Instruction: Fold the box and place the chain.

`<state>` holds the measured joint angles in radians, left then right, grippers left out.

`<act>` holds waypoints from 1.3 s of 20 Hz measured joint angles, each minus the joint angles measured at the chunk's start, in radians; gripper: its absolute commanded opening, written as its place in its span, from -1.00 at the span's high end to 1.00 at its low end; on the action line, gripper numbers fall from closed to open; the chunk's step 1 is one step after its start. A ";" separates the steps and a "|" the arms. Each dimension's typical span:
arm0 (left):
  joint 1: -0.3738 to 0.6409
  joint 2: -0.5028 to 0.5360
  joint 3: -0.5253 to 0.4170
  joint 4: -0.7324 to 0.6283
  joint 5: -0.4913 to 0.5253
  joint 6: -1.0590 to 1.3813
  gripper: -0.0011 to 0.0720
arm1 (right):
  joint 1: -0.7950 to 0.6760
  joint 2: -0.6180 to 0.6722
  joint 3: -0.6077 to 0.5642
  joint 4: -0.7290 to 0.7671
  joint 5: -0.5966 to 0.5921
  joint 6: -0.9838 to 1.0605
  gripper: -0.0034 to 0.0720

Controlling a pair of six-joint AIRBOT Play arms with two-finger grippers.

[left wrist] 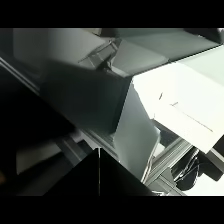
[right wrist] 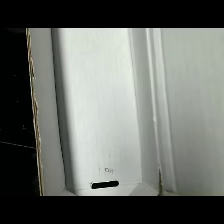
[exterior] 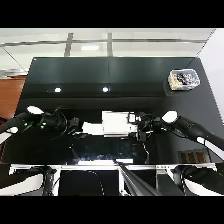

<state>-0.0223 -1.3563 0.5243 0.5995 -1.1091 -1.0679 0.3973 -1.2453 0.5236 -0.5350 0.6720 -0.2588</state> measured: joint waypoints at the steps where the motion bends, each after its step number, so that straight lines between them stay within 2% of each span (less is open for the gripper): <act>1: -0.025 -0.014 0.006 -0.010 0.001 0.011 0.89 | 0.000 0.000 0.000 0.000 0.000 0.000 0.11; 7: -0.111 -0.050 0.045 -0.035 0.020 0.049 0.88 | 0.000 0.000 0.000 0.000 0.000 0.000 0.11; 8: -0.113 -0.051 0.053 -0.039 0.017 0.055 0.64 | 0.000 0.000 0.000 0.000 0.000 0.000 0.11; 9: -0.114 -0.053 0.062 -0.039 0.009 0.061 0.04 | 0.000 0.000 0.000 0.000 0.000 0.000 0.11; 11: -0.115 -0.054 0.082 -0.049 -0.019 0.067 -0.96 | 0.000 0.000 0.000 0.000 0.000 0.000 0.11; 17: -0.117 -0.056 0.117 -0.069 -0.047 0.055 -0.97 | 0.000 0.000 0.000 0.000 0.000 0.000 0.11; 22: -0.151 -0.056 0.143 -0.119 -0.076 0.049 -0.87 | 0.000 0.000 0.000 0.000 0.000 0.000 0.11; 24: -0.182 -0.056 0.164 -0.127 -0.077 0.049 -0.40 | 0.000 0.000 0.000 0.000 0.000 0.000 0.11; 26: -0.214 -0.056 0.190 -0.129 -0.076 0.048 -0.35 | 0.000 0.000 0.000 0.000 0.000 0.000 0.11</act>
<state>-0.2363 -1.4124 0.7139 0.4702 -1.1854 -1.0203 0.3973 -1.2453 0.5236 -0.5350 0.6720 -0.2588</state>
